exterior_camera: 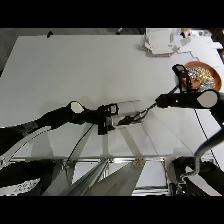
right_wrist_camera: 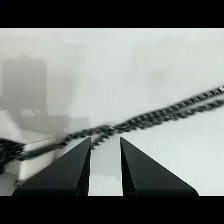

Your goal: Fold the box and place the chain.

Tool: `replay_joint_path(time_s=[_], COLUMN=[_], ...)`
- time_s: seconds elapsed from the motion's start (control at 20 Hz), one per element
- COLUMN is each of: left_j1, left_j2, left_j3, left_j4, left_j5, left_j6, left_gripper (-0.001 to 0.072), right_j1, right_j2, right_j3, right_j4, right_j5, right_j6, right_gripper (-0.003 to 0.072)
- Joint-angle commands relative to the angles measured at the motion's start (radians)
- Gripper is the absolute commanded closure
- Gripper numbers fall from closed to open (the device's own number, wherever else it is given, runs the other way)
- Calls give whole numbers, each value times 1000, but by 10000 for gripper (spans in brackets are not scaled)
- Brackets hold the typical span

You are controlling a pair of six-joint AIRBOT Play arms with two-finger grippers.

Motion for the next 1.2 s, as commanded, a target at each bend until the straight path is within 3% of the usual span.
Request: replay_joint_path(time_s=[0.0, 0.05, 0.55, 1.0, 1.15], left_j1=[1, 1, 1, 1, 1], left_j2=[1, 1, 1, 1, 1], left_j3=[0, 0, 1, 0, 0], left_j4=[0, 0, 0, 0, 0], left_j5=[0, 0, 0, 0, 0], left_j6=[0, 0, 0, 0, 0], left_gripper=[436, 436, 436, 436, 436], right_j1=[-34, -34, -34, -23, -8], right_j2=[-100, -126, -325, -398, -415], right_j3=[2, 5, 147, 158, 158], right_j4=[-56, -71, -161, -169, -170], right_j5=[-35, -36, 77, 59, 61], right_j6=[43, 43, 77, 85, 85], right_gripper=[419, 386, 386, 402, 467])
